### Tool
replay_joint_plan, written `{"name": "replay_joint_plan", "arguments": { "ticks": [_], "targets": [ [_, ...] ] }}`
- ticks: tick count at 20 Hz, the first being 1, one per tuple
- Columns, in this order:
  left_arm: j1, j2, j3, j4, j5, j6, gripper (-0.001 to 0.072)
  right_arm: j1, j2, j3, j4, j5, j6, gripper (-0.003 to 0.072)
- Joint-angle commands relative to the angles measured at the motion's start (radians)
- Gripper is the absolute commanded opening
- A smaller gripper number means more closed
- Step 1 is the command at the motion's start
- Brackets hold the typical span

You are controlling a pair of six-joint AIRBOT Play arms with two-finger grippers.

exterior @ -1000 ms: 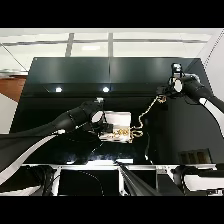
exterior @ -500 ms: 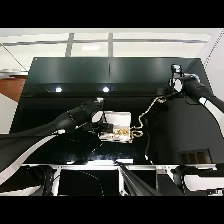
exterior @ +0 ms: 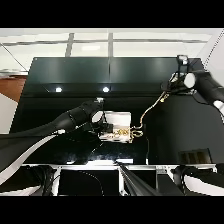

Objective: Fold the box and place the chain.

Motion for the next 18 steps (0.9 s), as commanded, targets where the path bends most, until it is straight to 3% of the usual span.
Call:
{"name": "replay_joint_plan", "arguments": {
  "ticks": [1, 5, 9, 13, 18],
  "targets": [
    [-0.001, -0.001, 0.000, 0.000, 0.001, 0.000, 0.0032, 0.003, 0.177, 0.039, 0.194, 0.097, -0.186, 0.0026],
    [-0.001, -0.001, 0.000, 0.000, 0.000, 0.000, 0.0032, 0.003, 0.369, 0.089, 0.452, 0.247, -0.343, 0.0033],
    [-0.001, -0.001, 0.000, 0.000, -0.003, 0.000, 0.0032, 0.003, 0.490, 0.115, 0.603, 0.328, -0.381, 0.0033],
    [-0.001, -0.001, 0.000, 0.001, -0.019, 0.000, 0.0032, 0.051, 0.505, 0.115, 0.768, 0.473, -0.452, 0.0033],
    [-0.001, -0.001, 0.000, 0.001, -0.023, 0.000, 0.0032, 0.250, 0.488, 0.112, 0.768, 0.449, -0.455, 0.0033]
  ]
}}
